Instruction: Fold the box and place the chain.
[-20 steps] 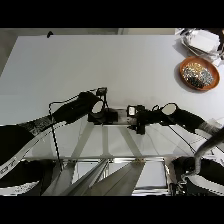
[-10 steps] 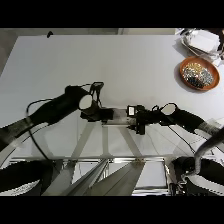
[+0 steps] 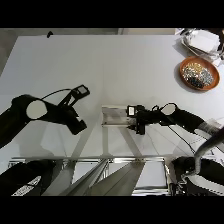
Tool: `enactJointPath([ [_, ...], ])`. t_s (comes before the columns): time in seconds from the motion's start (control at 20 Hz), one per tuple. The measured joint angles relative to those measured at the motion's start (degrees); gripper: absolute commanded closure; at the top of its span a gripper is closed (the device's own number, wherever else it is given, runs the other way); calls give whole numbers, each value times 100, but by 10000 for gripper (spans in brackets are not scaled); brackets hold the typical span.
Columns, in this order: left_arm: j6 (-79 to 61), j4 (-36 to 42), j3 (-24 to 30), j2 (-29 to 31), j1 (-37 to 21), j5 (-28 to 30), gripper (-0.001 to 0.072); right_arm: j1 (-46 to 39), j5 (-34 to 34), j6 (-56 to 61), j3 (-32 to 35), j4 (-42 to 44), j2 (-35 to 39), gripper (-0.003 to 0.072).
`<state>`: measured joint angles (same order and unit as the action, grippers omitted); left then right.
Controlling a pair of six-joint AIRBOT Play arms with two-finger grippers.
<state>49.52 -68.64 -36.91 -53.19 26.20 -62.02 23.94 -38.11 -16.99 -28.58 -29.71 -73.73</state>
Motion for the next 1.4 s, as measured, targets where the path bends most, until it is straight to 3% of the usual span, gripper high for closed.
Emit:
enactJointPath([
  [0.2,-3954,1602,514,-365,-584,651,4,0,-2,0,0,0,0,286],
  [0.45,-6463,3414,669,-1386,-691,1340,-1,0,-4,0,0,0,0,286],
  [0.8,-7477,4166,702,-2090,-415,1875,-2,0,-4,-2,0,0,0,286],
  [1.4,-8041,4638,704,-2218,-153,1971,-2,0,-4,0,0,-2,0,286],
])
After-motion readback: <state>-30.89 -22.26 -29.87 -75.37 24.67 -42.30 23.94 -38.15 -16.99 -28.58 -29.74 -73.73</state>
